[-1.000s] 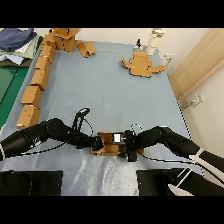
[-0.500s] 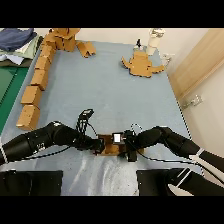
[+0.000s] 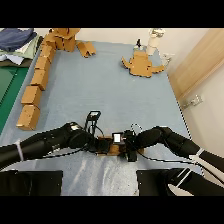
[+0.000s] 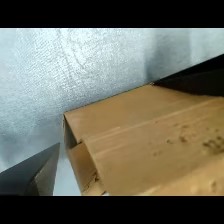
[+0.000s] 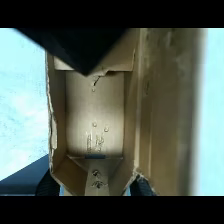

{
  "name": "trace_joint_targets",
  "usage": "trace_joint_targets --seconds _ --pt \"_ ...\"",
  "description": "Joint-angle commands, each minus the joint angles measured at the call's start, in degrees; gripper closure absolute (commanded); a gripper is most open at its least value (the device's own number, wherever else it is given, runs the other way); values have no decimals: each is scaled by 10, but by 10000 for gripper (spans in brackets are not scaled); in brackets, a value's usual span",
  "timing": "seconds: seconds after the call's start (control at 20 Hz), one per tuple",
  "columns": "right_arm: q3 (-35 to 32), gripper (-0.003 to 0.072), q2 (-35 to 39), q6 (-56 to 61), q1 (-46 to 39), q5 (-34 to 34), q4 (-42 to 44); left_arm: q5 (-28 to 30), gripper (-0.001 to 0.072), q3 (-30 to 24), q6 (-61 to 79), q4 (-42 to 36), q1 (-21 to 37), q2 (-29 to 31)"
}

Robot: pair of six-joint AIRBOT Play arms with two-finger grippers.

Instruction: Fold the box.

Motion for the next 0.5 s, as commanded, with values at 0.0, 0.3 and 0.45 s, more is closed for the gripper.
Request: trace_joint_targets --seconds 0.0,0.3,0.45 --pt "0 181 0 0 0 0 0 -61 62 55 -112 112 -24 -49" --pt "0 181 0 0 0 0 0 -125 214 94 -189 148 -46 -85" --pt "0 182 0 0 0 0 0 -118 467 96 -198 146 -46 -85"
